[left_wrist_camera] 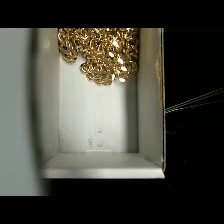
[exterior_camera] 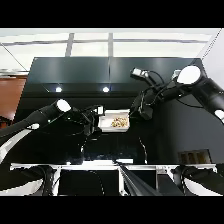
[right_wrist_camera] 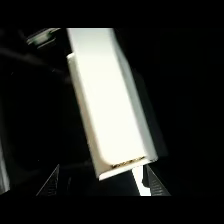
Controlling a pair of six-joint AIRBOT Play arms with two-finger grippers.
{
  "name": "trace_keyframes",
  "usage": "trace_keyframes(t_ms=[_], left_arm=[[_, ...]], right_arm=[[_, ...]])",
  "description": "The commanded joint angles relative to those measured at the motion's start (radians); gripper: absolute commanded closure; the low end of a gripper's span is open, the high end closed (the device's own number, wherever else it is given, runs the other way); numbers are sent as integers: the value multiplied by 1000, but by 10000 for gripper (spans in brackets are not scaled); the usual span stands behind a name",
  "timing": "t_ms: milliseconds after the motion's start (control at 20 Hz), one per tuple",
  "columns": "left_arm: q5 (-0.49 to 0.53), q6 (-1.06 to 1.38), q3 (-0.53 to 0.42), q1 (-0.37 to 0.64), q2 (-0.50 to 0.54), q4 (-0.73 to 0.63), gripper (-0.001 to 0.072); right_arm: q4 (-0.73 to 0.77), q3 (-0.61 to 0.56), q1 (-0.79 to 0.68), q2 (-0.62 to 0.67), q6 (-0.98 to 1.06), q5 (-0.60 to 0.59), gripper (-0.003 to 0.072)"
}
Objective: Fold the box and place the chain.
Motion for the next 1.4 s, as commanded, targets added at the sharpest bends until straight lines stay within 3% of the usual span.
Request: trace_keyframes(t_ms=[0,100,500,700,1000,1300,1350], left_arm=[[-1,0,1,1,0,0,315],[-1,0,1,1,0,0,314],[-1,0,1,1,0,-1,314],[-1,0,1,1,0,-1,314],[-1,0,1,1,0,-1,314],[-2,-1,1,1,0,-1,315],[-2,0,1,1,0,-1,314]], right_arm=[[185,-117,-33,50,-30,-299,86],[250,-177,-2,32,-63,-502,88],[147,-178,43,-38,-167,-235,88],[132,-178,51,-38,-217,-211,88],[48,-178,118,-38,-223,-286,87],[28,-178,132,-38,-249,-288,89],[26,-178,137,-38,-249,-288,183]])
